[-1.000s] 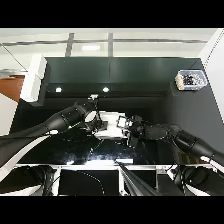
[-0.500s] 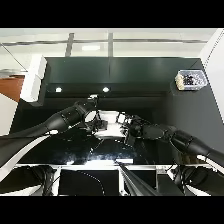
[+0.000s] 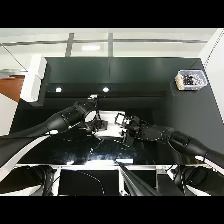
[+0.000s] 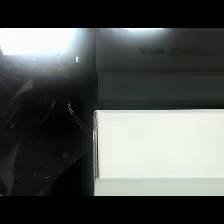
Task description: Fold the box and place the chain.
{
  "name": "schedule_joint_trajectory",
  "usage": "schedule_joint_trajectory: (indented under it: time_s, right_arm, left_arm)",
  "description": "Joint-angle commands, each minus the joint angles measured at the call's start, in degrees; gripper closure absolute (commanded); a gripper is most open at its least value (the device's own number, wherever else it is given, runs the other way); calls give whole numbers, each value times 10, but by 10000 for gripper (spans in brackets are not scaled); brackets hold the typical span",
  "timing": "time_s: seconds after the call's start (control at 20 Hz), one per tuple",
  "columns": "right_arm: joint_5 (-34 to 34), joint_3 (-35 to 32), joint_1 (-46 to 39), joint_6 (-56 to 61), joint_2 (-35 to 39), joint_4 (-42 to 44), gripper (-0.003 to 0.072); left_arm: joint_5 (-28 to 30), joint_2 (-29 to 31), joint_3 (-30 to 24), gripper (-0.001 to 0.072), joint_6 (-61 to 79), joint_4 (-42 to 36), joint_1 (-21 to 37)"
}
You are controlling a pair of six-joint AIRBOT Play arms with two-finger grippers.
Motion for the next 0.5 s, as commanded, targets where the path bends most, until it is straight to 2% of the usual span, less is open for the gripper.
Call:
schedule_joint_trajectory:
  time_s: [0.0, 0.05, 0.15, 0.25, 0.35, 0.4, 0.45]
  right_arm:
    - [3, 0, 0, 2, 0, -2, 358]
    - [3, 0, 0, 2, 0, -6, 549]
    - [2, 0, 0, 18, 4, -13, 572]
    - [-30, 0, -25, 141, 23, -39, 572]
    - [-117, 1, -86, 299, 51, -73, 575]
    - [-171, 3, -123, 348, 72, -80, 664]
    - [-231, 8, -163, 375, 96, -79, 665]
  left_arm:
    - [0, 0, 0, 680, 0, 0, 0]
    - [0, 0, 0, 680, 0, 0, 0]
    - [0, 0, 0, 680, 0, 0, 0]
    - [-1, 0, 0, 680, 0, -2, 0]
    - [-9, 0, 0, 680, 0, -2, 0]
    - [-13, 0, 0, 680, 0, -2, 0]
    - [-14, 0, 0, 680, 0, -2, 0]
